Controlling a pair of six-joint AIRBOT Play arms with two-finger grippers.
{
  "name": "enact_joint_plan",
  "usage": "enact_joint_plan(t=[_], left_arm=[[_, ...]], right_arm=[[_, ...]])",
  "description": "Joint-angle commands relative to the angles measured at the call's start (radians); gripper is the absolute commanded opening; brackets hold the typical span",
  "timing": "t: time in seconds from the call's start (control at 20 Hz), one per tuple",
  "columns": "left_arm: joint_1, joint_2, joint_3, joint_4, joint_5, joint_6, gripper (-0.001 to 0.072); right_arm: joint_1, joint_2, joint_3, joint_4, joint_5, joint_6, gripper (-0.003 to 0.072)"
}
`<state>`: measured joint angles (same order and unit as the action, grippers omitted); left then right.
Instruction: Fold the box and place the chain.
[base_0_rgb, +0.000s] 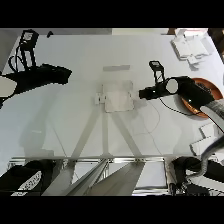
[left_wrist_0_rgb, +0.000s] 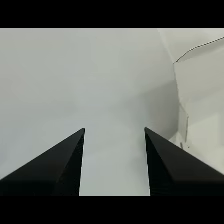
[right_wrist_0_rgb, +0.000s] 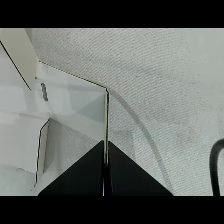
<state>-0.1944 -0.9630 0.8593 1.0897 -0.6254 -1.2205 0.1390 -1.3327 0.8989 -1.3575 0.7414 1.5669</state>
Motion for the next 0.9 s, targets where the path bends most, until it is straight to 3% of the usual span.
enact_joint_plan(t=[0.0, 0.25, 0.45, 0.55, 0.6, 0.65, 0.8, 0.85], left_arm=[[0.001, 0.0, 0.0, -0.042, 0.015, 0.001, 0.04], [0.008, -0.047, 0.0, -0.046, -0.049, 0.0, 0.04], [0.007, -0.18, 0.002, -0.065, -0.087, 0.001, 0.0381], [0.006, -0.253, 0.027, -0.065, -0.126, 0.006, 0.0154], [0.007, -0.291, 0.056, -0.065, -0.155, 0.007, 0.0092], [0.007, -0.336, 0.102, -0.064, -0.196, 0.019, 0.012], [0.006, -0.481, 0.29, -0.091, -0.363, 0.127, 0.0465], [0.006, -0.531, 0.355, -0.136, -0.409, 0.182, 0.0505]], right_arm=[[0.001, 0.0, 0.0, 0.0, 0.0, 0.0, 0.001], [0.001, 0.0, 0.0, 0.0, -0.001, 0.0, 0.001], [0.001, 0.0, 0.0, 0.0, -0.001, 0.0, 0.001], [0.001, 0.0, 0.0, 0.0, -0.001, 0.0, 0.0011], [0.001, 0.0, 0.0, 0.0, -0.001, 0.0, 0.0011], [0.001, 0.0, 0.0, 0.0, -0.001, 0.0, 0.0011], [0.001, 0.0, 0.0, 0.0, -0.001, 0.0, 0.0011], [0.001, 0.0, 0.0, 0.0, -0.001, 0.0, 0.0011]])
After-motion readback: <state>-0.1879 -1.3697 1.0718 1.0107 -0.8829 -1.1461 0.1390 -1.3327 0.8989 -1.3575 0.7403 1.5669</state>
